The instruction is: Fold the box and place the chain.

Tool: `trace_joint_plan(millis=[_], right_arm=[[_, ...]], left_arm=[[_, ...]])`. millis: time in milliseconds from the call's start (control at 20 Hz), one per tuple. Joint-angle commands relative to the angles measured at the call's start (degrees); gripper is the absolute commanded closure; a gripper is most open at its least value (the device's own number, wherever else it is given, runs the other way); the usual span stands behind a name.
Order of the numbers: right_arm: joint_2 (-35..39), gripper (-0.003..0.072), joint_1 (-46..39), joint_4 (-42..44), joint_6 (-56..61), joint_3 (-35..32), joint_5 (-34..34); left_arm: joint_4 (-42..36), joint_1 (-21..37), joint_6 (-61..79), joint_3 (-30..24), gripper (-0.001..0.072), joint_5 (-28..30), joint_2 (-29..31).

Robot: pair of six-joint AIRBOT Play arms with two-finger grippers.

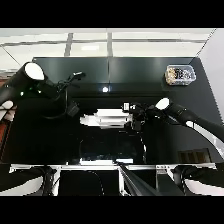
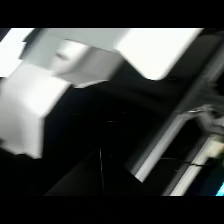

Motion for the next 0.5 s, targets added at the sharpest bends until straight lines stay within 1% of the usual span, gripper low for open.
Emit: trace_joint_plan(millis=[0, 50, 150, 200, 250, 300, 350, 400, 450], right_arm=[[0.0, 0.0497, 0.0, 0.0, 0.0, 0.0, 0.0], [0.0, 0.0497, 0.0, 0.0, 0.0, 0.0, 0.0], [0.0, 0.0497, 0.0, 0.0, 0.0, 0.0, 0.0], [0.0, 0.0497, 0.0, 0.0, 0.0, 0.0, 0.0], [0.0, 0.0497, 0.0, 0.0, 0.0, 0.0, 0.0], [0.0, 0.0497, 0.0, 0.0, 0.0, 0.0, 0.0], [0.0, 0.0497, 0.0, 0.0, 0.0, 0.0, 0.0], [0.0, 0.0497, 0.0, 0.0, 0.0, 0.0, 0.0], [0.0, 0.0497, 0.0, 0.0, 0.0, 0.0, 0.0]], left_arm=[[-9.9, -1.8, -1.0, -11.0, 0.0685, 2.2, 3.3], [-10.4, -4.4, -0.1, -13.5, 0.0685, 3.1, 3.1], [-10.4, -8.4, 3.2, -15.2, 0.0685, 7.4, 2.2], [-11.1, -9.7, 3.2, -15.2, 0.0684, 11.2, 1.6], [-13.7, -10.6, 3.6, -15.2, 0.0684, 16.7, 0.9], [-17.7, -10.6, 5.3, -15.2, 0.0683, 21.7, 0.3], [-23.4, -10.3, 7.9, -15.2, 0.0683, 26.9, -0.3], [-30.7, -9.7, 12.3, -15.2, 0.0682, 31.4, -0.6], [-38.7, -8.9, 17.9, -15.2, 0.0681, 34.1, -0.6]])
